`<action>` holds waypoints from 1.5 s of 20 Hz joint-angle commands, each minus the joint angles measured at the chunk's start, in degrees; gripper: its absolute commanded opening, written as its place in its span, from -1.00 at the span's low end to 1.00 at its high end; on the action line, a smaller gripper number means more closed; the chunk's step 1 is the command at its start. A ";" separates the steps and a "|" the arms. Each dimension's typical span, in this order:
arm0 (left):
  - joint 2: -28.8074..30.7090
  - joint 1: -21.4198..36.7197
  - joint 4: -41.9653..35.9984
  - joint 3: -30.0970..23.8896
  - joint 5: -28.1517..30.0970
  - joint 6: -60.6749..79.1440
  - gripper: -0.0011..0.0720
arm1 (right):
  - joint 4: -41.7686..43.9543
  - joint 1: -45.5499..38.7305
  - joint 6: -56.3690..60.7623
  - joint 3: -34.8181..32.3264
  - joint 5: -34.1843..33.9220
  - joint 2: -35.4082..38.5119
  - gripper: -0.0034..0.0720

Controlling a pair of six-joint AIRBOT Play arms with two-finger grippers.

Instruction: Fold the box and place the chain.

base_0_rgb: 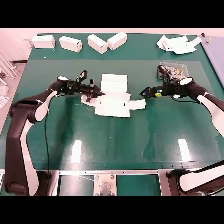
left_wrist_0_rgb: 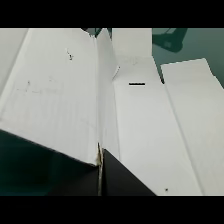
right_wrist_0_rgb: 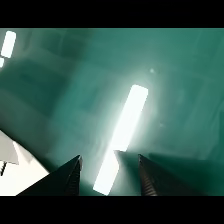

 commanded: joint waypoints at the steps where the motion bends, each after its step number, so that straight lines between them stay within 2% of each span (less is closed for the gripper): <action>1: 0.04 0.04 -0.57 0.02 0.22 0.37 -0.91 | 0.72 -0.72 -3.43 1.60 0.26 0.83 0.24; 4: 0.04 0.04 -0.57 0.02 -4.83 8.31 -0.92 | 0.70 -0.68 -3.41 1.36 0.26 1.03 0.24; 12: 0.04 0.04 -0.68 0.02 -2.86 8.90 -0.92 | 0.66 -0.68 -3.45 -0.15 -1.03 0.92 0.17; 15: 0.04 0.04 -0.68 0.02 -2.80 7.45 -0.91 | 0.70 -0.68 -6.25 -0.28 -1.03 0.92 0.30; 18: 0.04 0.04 -0.70 0.02 -2.80 7.48 -0.91 | 0.70 -0.83 -10.32 -0.24 -1.03 0.92 0.29; 20: 0.04 0.04 -0.68 0.02 -2.82 7.43 -0.91 | 0.70 -0.83 -10.67 -0.11 -1.40 0.98 0.22; 22: 0.04 0.04 -0.68 0.02 -2.82 7.43 -0.91 | 1.53 -1.20 -10.34 0.85 0.76 1.46 0.22; 26: 0.04 0.07 -0.68 0.02 -2.78 7.48 -0.91 | 4.55 0.68 -13.94 -4.04 -0.13 8.98 0.22; 30: 0.04 0.04 -0.70 0.02 -2.82 7.56 -0.91 | 4.52 6.14 -20.57 -12.48 -6.19 17.90 0.23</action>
